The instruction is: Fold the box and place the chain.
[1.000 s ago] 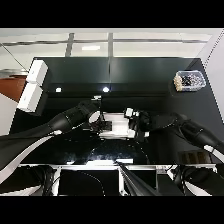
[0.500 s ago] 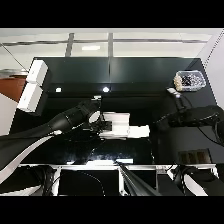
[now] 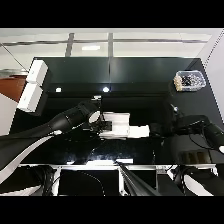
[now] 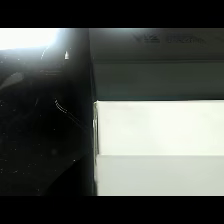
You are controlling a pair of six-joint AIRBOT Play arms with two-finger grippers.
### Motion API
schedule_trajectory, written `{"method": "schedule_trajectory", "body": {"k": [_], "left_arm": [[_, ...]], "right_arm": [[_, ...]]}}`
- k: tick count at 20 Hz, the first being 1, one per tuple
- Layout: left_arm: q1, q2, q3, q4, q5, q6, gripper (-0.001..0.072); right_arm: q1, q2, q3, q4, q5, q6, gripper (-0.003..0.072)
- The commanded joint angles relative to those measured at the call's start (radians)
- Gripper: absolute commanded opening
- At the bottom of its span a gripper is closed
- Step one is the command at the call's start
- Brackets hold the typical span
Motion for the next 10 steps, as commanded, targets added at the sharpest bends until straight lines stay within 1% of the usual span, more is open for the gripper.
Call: {"method": "schedule_trajectory", "body": {"k": [1, 4, 5, 6, 7, 10], "left_arm": [[0.000, -0.001, 0.000, 0.002, 0.009, 0.000, 0.0025], [0.000, -0.001, 0.000, 0.002, 0.020, 0.000, 0.0026], [0.000, -0.001, 0.000, 0.002, 0.020, 0.000, 0.0026], [0.000, -0.001, 0.000, 0.002, 0.020, 0.000, 0.0026], [0.000, -0.001, 0.000, 0.002, 0.020, 0.000, 0.0025], [0.000, -0.001, 0.000, -0.001, 0.019, 0.000, 0.0026]], "right_arm": [[0.113, -0.072, 0.020, 0.092, 0.050, 0.010, 0.0025], [0.153, -0.075, 0.066, 0.099, 0.013, 0.006, 0.0030], [0.154, -0.075, 0.087, 0.096, -0.016, -0.009, 0.0153], [0.153, -0.075, 0.108, 0.085, -0.044, -0.013, 0.0421], [0.153, -0.075, 0.128, 0.066, -0.065, -0.014, 0.0508], [0.154, -0.075, 0.175, 0.061, -0.122, -0.025, 0.0508]]}}
